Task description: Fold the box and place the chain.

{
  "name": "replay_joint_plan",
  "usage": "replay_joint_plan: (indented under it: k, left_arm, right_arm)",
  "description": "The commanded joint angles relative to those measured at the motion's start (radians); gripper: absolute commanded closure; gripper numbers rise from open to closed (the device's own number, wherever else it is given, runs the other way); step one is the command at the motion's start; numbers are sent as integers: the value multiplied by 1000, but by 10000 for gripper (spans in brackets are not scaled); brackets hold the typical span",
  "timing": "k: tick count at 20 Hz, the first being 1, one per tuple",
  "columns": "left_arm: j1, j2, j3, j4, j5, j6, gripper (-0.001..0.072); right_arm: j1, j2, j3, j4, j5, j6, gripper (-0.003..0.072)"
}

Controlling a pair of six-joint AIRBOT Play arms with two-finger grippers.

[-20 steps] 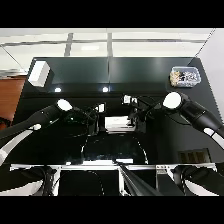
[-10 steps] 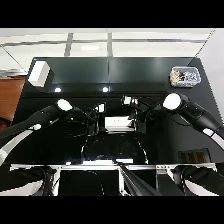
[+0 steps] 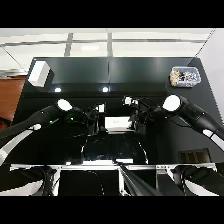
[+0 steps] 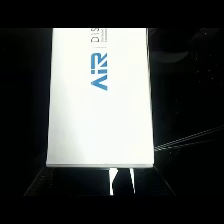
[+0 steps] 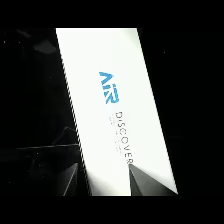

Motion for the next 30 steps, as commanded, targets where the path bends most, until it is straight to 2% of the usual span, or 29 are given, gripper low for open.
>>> replay_joint_plan:
  k: [1,4,5,6,8,11,14,18,21,24,25,26,27,30]
  left_arm:
    - [0,-1,0,-1,0,-1,338]
    - [0,-1,0,-1,0,-1,338]
    - [-1,-1,0,-1,0,-1,338]
    - [0,-1,0,-1,0,-1,338]
    - [-1,-1,0,-1,0,-1,338]
    - [0,-1,0,-1,0,-1,338]
    - [0,-1,0,-1,0,-1,338]
    - [0,-1,0,-2,0,-1,338]
    - [0,-1,0,-3,-8,-2,338]
    - [6,3,11,12,-42,-8,336]
    - [10,10,23,15,-61,-34,283]
    - [14,20,39,28,-77,-79,102]
    - [18,31,60,60,-95,-149,-11]
    - [20,65,164,201,-210,-356,-11]
  right_arm:
    - [-1,18,16,11,26,109,308]
    - [-39,79,44,24,29,386,325]
    - [-57,84,42,32,56,507,550]
    - [-67,81,24,47,80,598,669]
    - [-70,80,-50,149,69,634,680]
    - [-70,50,-128,314,-58,634,680]
    - [-70,-3,-129,315,-130,634,679]
    - [-70,-55,-129,281,-125,635,677]
    - [-70,-44,-122,265,-118,626,678]
    - [-96,29,-76,251,-61,584,678]
    - [-127,69,-56,224,-23,585,678]
    - [-164,113,-43,195,15,585,677]
    - [-213,163,-39,167,47,586,677]
    - [-368,283,-39,84,136,624,677]
